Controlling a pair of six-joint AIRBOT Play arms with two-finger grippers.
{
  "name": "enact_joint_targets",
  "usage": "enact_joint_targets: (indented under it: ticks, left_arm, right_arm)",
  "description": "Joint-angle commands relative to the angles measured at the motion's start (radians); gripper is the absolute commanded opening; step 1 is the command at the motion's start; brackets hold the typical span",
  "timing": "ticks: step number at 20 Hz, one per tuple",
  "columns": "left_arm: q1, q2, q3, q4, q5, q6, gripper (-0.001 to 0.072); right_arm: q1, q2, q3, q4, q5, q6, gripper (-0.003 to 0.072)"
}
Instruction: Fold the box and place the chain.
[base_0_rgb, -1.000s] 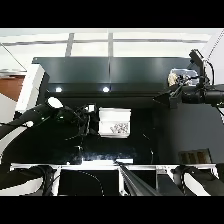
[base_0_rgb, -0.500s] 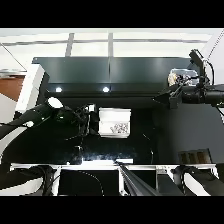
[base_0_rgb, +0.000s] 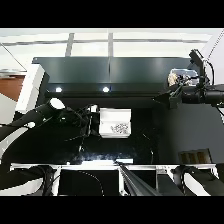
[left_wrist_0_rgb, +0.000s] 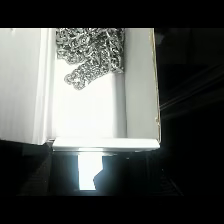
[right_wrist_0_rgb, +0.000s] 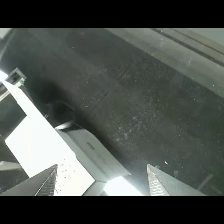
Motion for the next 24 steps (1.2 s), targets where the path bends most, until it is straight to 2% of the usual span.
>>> enact_joint_targets:
  ticks: [1,19,24]
  left_arm:
    - [-0.016,0.001,-0.001,0.002,0.055,-0.042,0.0711]
    - [-0.017,0.002,0.000,-0.024,0.047,0.037,0.0710]
    - [-0.061,0.002,0.004,-0.029,0.061,0.075,0.0709]
  right_arm:
    - [0.000,0.000,0.000,0.000,0.000,0.000,0.0643]
    - [0.000,0.000,0.000,0.000,-0.003,0.000,0.0643]
    - [0.000,0.000,0.000,0.000,-0.003,0.000,0.0643]
